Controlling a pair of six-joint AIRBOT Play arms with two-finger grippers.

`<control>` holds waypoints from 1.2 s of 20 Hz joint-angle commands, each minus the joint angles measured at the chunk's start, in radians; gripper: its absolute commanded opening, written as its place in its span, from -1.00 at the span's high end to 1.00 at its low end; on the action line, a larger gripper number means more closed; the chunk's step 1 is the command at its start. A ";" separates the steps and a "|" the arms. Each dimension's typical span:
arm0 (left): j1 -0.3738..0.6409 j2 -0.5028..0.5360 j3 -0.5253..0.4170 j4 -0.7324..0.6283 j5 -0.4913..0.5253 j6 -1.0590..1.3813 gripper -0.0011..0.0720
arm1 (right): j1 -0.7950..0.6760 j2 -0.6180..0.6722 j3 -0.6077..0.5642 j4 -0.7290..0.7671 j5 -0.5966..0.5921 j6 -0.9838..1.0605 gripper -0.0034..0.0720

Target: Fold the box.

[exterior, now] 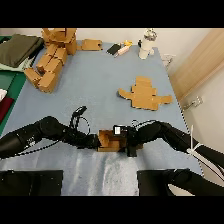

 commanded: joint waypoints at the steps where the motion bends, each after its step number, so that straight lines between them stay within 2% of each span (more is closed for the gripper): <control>1: -0.041 -0.021 0.047 0.144 0.020 -0.167 -0.17 | 0.000 -0.001 0.000 0.000 0.000 0.000 -0.45; 4: -0.098 -0.075 0.110 0.255 0.027 -0.271 -0.17 | 0.000 0.000 0.000 0.000 0.000 0.000 -0.45; 9: -0.187 -0.174 0.200 0.341 0.021 -0.366 -0.17 | 0.000 -0.001 0.000 0.000 0.000 0.000 -0.45; 12: -0.226 -0.185 0.229 0.479 -0.011 -0.509 -0.17 | 0.000 -0.001 0.000 0.000 0.000 0.000 -0.45; 16: -0.260 -0.199 0.270 0.568 -0.047 -0.612 -0.17 | 0.000 -0.001 0.000 0.000 0.000 0.000 -0.45; 18: -0.285 -0.222 0.305 0.652 -0.089 -0.698 -0.17 | 0.000 -0.001 0.000 0.000 0.000 0.000 -0.45; 21: -0.327 -0.272 0.375 0.810 -0.202 -0.870 -0.17 | 0.000 -0.001 0.000 0.000 0.000 0.000 -0.45; 24: -0.348 -0.307 0.433 0.838 -0.276 -0.923 -0.17 | 0.000 -0.001 0.000 0.000 0.000 0.000 -0.45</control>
